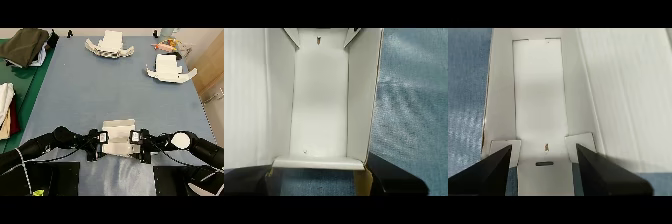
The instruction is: Fold the box.
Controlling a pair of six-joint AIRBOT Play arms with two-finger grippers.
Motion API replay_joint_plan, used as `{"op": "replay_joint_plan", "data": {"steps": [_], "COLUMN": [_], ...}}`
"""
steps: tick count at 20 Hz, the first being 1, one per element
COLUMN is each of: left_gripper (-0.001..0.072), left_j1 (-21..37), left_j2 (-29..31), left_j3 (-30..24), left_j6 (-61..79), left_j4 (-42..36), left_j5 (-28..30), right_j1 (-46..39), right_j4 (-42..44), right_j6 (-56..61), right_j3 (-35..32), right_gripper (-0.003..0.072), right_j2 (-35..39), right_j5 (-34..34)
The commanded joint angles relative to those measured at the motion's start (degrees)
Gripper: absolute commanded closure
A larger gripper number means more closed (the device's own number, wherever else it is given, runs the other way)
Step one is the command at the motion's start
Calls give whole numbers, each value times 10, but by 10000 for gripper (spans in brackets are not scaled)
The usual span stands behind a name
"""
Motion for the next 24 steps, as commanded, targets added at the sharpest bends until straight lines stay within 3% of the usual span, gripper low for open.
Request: {"op": "replay_joint_plan", "data": {"steps": [1, 5, 6, 7, 8, 10, 11, 12, 15, 18, 21, 24], "left_gripper": [201, 201, 201, 201, 201, 201, 201, 201, 201, 201, 201, 201], "left_j1": [0, 0, 0, 0, 0, 0, 0, 0, 0, 0, 0, 0], "left_j2": [0, 0, 0, 0, 0, 0, 0, 0, 0, 0, 0, 0], "left_j3": [0, 0, 0, 0, 0, 0, 0, 0, 0, 0, 0, 0], "left_j6": [0, 0, 0, 0, 0, 0, 0, 0, 0, 0, 0, 0], "left_j4": [0, 0, 0, 0, 0, 0, 0, 0, 0, 0, 0, 0], "left_j5": [0, 0, 0, 0, 0, 0, 0, 0, 0, 0, 0, 0], "right_j1": [4, 2, 2, 2, 2, 2, 2, 2, -8, -50, -65, -64], "right_j4": [-3, -118, -176, -230, -285, -373, -413, -459, -597, -543, -402, -266], "right_j6": [5, 181, 251, 321, 406, 556, 615, 688, 963, 1097, 1078, 995], "right_j3": [0, 0, 2, 5, 11, 30, 39, 51, 75, 66, 30, 10], "right_gripper": [12, 69, 221, 279, 284, 565, 637, 679, 679, 679, 680, 681], "right_j2": [1, 38, 54, 69, 87, 125, 141, 158, 186, 168, 124, 91], "right_j5": [2, 9, 22, 44, 70, 136, 164, 191, 281, 327, 295, 218]}}
